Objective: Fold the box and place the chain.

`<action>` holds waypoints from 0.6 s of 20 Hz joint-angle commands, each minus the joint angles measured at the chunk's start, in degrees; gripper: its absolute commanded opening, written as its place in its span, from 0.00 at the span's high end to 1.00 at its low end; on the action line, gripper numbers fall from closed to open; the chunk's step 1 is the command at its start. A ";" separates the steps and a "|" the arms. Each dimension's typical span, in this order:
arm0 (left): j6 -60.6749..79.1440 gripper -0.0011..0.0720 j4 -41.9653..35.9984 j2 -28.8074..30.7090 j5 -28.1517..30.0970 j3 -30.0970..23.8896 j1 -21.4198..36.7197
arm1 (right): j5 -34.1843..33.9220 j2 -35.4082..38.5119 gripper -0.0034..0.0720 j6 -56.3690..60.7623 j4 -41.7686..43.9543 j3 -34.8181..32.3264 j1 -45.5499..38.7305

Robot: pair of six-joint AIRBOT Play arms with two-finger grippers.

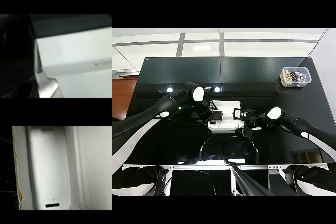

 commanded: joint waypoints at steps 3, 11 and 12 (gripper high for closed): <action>-6.78 0.53 6.16 -0.13 2.12 0.04 -0.33 | 0.04 -0.02 0.88 0.02 0.02 0.02 0.02; -7.08 0.69 5.03 -0.11 2.86 0.04 -4.20 | 0.02 -0.02 0.88 0.02 0.02 0.02 0.02; -7.13 0.72 5.68 -0.11 3.13 0.04 -4.83 | 0.02 -0.02 0.88 0.02 0.02 0.02 0.02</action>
